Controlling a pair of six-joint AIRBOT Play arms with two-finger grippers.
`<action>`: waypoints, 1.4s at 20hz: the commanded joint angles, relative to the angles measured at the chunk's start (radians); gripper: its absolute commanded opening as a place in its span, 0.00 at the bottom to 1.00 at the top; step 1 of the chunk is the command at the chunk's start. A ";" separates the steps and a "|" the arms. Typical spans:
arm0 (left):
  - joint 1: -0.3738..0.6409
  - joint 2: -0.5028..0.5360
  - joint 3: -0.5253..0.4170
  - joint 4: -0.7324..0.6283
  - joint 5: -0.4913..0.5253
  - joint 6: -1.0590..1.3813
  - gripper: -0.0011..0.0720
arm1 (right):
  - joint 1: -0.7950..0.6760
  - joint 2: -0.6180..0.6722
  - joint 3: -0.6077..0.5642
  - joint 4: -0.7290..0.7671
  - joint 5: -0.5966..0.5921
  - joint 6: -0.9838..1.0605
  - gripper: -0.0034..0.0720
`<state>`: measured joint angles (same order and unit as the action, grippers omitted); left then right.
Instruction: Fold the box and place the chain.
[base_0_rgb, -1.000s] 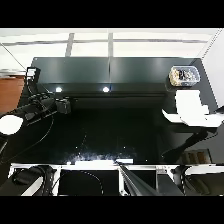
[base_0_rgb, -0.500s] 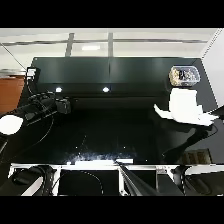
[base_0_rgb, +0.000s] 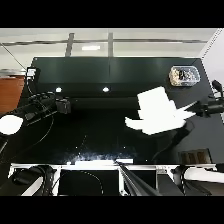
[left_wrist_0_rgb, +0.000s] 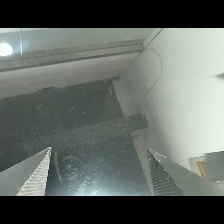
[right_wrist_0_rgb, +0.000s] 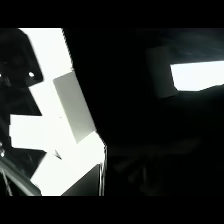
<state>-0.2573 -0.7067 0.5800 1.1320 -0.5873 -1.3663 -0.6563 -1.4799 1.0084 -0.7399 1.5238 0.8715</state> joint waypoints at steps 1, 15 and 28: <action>-0.001 0.000 0.001 -0.001 0.000 -0.001 0.98 | 0.154 0.222 -0.241 0.237 -0.196 -0.074 0.10; -0.003 -0.431 -0.032 -0.637 -0.331 0.318 0.95 | 0.761 0.719 -0.749 0.401 -0.679 -0.079 0.10; -0.002 -0.857 0.098 -0.907 -0.695 0.848 0.95 | 0.772 0.719 -0.749 0.407 -0.672 -0.079 0.10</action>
